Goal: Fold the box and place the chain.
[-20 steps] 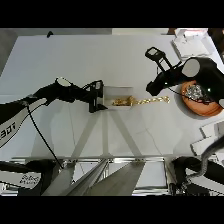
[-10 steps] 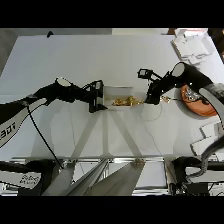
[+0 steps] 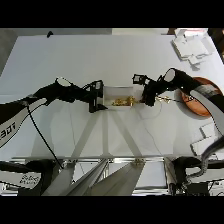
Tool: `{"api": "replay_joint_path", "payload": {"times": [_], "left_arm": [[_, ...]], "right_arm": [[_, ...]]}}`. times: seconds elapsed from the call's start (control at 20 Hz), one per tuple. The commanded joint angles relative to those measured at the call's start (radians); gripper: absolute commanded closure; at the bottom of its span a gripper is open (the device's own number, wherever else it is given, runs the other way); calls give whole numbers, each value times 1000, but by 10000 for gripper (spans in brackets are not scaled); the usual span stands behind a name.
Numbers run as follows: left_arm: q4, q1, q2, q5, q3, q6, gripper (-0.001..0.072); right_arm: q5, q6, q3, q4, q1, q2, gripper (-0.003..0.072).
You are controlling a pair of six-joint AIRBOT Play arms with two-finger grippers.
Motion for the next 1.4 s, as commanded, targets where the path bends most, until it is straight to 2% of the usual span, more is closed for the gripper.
{"api": "replay_joint_path", "payload": {"times": [0.0,0.05,0.3,0.6,0.8,1.0,1.2,1.35], "left_arm": [[0,0,0,0,0,0,452],[0,0,0,1,0,0,452],[0,0,0,-3,0,0,452],[0,0,0,-3,0,0,452],[0,0,0,-6,0,0,452],[0,0,0,-6,0,0,452],[0,0,0,-6,0,0,452],[0,0,0,-6,0,0,452]], "right_arm": [[-3,14,-35,-64,7,-6,576],[15,29,-35,-66,7,-3,671],[53,44,-35,-55,7,58,677],[-3,193,-35,-29,13,254,679],[-18,269,-35,-25,99,334,678],[-92,322,-34,-25,244,333,678],[-263,415,-10,-21,374,309,677],[-301,417,21,5,430,276,678]]}}
